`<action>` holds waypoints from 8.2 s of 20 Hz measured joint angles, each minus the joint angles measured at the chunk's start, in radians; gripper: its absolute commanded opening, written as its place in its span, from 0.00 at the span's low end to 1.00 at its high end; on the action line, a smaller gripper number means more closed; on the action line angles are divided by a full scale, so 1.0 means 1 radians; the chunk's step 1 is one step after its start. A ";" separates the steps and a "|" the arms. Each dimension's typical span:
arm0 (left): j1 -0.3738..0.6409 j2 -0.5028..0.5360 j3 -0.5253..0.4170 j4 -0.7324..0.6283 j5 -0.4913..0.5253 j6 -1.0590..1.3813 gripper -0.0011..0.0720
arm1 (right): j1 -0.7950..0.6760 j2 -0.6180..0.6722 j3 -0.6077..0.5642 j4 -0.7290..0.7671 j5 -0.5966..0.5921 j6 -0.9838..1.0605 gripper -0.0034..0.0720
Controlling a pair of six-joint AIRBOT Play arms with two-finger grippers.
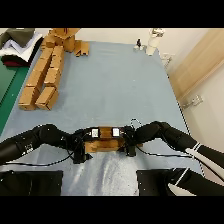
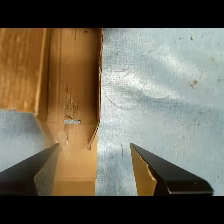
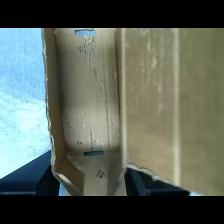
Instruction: Fold the box.
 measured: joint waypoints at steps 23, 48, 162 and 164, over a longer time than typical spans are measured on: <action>0.046 -0.040 0.004 0.047 0.019 -0.054 0.96 | 0.000 0.000 0.000 -0.001 0.000 -0.006 0.60; -0.011 -0.069 0.046 -0.066 0.121 0.090 0.16 | 0.000 0.000 0.000 0.000 0.000 -0.004 0.60; -0.025 -0.109 0.110 0.089 0.036 0.135 0.03 | 0.000 0.000 0.001 0.000 0.000 -0.004 0.60; -0.029 -0.109 0.110 0.068 0.051 0.137 0.03 | 0.000 0.000 0.001 0.000 0.000 -0.004 0.60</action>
